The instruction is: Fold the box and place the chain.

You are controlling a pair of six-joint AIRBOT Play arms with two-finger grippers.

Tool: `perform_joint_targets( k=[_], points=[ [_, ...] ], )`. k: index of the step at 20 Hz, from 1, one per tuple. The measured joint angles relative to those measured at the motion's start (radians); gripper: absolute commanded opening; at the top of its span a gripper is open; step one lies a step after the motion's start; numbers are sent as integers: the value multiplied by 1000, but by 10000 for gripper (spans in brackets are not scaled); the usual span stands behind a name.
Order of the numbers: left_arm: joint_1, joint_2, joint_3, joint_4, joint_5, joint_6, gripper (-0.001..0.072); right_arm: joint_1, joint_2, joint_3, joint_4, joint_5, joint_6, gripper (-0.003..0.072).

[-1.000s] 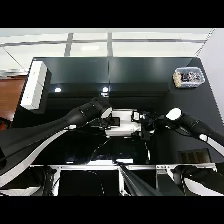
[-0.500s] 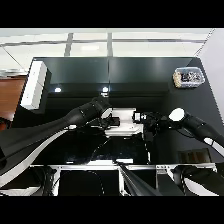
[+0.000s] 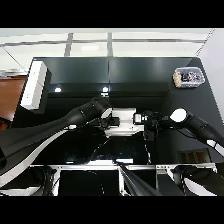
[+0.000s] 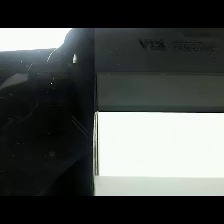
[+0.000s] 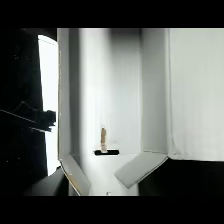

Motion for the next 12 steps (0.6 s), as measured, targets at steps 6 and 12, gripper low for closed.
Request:
perform_joint_targets(
  k=[6,12],
  points=[
    [0,0,0,-4,-4,5,28,26,1,0,20,-42,31,201],
    [0,0,0,-11,-6,7,29,35,-11,0,137,-67,55,201]
  ],
)
